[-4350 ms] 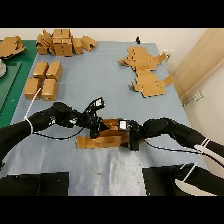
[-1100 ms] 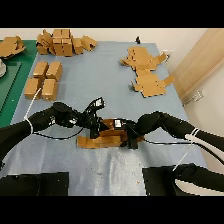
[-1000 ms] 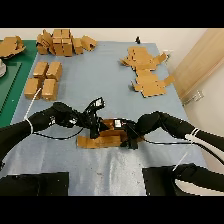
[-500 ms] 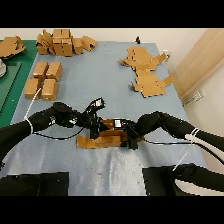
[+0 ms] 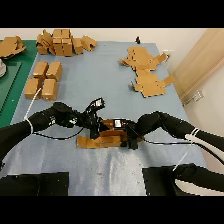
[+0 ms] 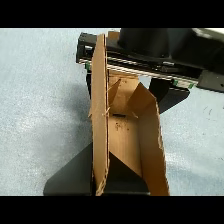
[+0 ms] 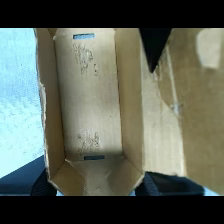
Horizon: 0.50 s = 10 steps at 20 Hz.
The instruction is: Fold the box.
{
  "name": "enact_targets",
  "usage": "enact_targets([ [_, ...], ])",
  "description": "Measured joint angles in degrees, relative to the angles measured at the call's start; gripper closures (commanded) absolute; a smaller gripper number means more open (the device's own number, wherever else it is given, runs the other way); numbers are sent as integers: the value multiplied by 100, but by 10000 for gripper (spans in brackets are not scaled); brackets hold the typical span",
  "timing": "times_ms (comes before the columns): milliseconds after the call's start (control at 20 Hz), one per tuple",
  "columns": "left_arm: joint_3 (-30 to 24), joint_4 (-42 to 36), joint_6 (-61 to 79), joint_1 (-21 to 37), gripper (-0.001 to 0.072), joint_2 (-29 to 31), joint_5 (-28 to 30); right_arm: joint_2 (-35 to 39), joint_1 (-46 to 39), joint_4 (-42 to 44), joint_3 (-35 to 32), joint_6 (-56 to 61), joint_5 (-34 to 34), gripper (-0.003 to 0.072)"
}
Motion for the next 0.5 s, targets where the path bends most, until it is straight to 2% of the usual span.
enact_targets([
  [250,0,-11,0,0,694,0,0,0,0,0,0,0,0,121],
  [300,0,-13,-2,0,599,0,0,0,0,0,0,0,0,121],
  [350,0,-13,-9,0,293,-2,9,0,0,0,0,0,0,121],
  [400,0,-15,-20,0,202,-2,57,0,0,-2,0,-4,0,121],
  [500,0,-11,-153,0,203,-4,81,0,0,-2,0,-4,0,121],
])
